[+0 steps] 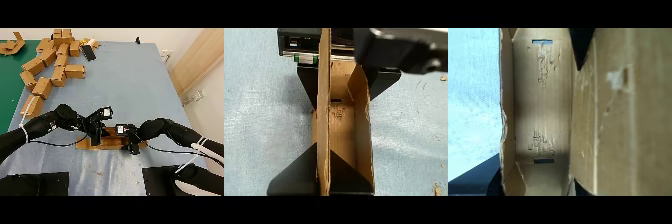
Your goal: Fold the box.
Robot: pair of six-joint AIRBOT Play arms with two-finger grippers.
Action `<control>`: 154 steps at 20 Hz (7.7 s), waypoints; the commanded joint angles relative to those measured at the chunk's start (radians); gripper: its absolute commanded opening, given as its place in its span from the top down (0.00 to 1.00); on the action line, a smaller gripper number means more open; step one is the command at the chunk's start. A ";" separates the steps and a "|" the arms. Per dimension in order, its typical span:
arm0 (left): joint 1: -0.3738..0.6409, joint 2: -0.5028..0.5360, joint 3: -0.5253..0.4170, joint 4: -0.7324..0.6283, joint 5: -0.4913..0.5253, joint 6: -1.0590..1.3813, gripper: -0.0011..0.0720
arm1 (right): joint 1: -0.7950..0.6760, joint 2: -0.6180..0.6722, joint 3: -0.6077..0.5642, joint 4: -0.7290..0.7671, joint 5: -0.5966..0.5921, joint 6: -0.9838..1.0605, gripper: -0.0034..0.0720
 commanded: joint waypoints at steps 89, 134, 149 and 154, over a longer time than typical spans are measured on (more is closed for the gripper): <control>0.001 -0.001 0.000 -0.003 0.001 0.000 0.97 | -0.003 0.013 -0.031 0.023 0.050 0.015 0.33; -0.604 0.312 -0.318 -0.146 0.903 -1.572 0.97 | -0.003 0.013 -0.031 0.022 0.004 0.015 0.33; -0.647 0.222 -0.317 -0.165 1.276 -1.643 0.97 | -0.003 0.013 -0.031 0.021 0.005 0.015 0.33; -0.632 0.148 -0.304 -0.173 1.237 -1.647 0.97 | -0.003 0.013 -0.031 0.021 0.004 0.015 0.33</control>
